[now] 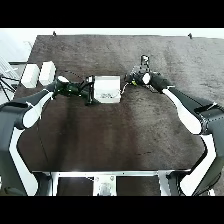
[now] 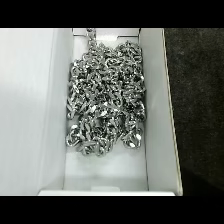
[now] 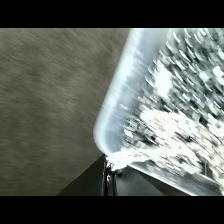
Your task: Fold the box and place the chain.
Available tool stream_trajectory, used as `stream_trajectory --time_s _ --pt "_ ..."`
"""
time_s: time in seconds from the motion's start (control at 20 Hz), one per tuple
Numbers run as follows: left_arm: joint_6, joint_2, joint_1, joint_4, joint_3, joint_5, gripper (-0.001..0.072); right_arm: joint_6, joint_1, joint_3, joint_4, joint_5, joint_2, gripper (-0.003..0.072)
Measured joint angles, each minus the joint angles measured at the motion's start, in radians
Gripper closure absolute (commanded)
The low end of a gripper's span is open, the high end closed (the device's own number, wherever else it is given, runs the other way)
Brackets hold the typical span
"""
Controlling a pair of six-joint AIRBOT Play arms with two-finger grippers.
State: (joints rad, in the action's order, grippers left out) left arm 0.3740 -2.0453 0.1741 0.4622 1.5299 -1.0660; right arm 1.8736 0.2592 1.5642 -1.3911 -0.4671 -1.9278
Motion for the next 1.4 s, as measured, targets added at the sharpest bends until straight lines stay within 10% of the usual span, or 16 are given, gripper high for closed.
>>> stream_trajectory --time_s 0.75,1.4 --pt "0.0 0.0 0.0 0.0 0.0 0.0 0.0081 -0.104 0.18 0.015 -0.266 -0.269 0.529 0.0674" --pt "0.0 0.0 0.0 0.0 0.0 0.0 0.0082 -0.106 0.354 0.017 -0.347 -0.288 0.673 0.0674"
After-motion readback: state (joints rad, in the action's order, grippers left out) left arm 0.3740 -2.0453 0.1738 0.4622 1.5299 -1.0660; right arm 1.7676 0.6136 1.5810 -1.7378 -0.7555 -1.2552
